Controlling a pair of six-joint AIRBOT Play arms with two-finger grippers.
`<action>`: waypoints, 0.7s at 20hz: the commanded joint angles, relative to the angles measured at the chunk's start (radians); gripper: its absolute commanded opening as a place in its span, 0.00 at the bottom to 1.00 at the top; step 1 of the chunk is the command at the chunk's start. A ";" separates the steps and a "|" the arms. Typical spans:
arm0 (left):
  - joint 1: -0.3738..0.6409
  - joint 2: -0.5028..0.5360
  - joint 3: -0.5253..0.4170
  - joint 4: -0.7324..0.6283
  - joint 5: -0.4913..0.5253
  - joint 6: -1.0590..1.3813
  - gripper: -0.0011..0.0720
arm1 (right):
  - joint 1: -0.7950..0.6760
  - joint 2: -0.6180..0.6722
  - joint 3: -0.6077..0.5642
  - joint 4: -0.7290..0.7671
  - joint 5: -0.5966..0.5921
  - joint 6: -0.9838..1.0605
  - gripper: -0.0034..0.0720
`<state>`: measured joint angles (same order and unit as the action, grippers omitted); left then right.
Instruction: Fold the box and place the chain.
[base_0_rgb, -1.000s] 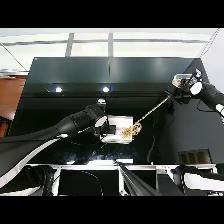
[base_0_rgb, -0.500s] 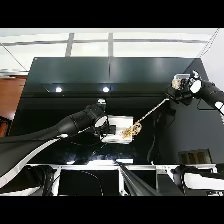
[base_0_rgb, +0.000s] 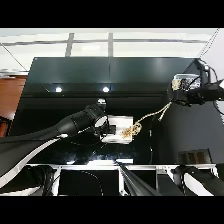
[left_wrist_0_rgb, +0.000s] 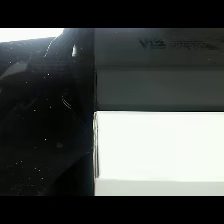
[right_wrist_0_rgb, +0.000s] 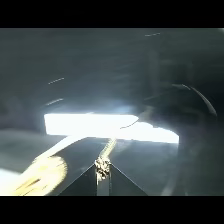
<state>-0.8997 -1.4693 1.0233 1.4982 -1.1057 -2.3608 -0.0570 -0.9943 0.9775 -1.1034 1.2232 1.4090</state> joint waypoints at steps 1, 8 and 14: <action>0.000 0.000 0.000 0.000 0.005 0.000 0.06 | 0.051 0.159 -0.011 0.168 0.106 -0.063 0.08; 0.000 0.000 0.000 0.000 0.002 0.000 0.06 | 0.337 0.173 -0.129 0.373 -0.003 -0.052 0.08; 0.000 0.000 0.000 0.000 0.002 0.000 0.06 | 0.553 0.114 -0.187 0.370 -0.208 -0.029 0.08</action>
<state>-0.8997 -1.4693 1.0233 1.4982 -1.1019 -2.3608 0.4057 -0.8490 0.8127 -0.7460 1.1126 1.3712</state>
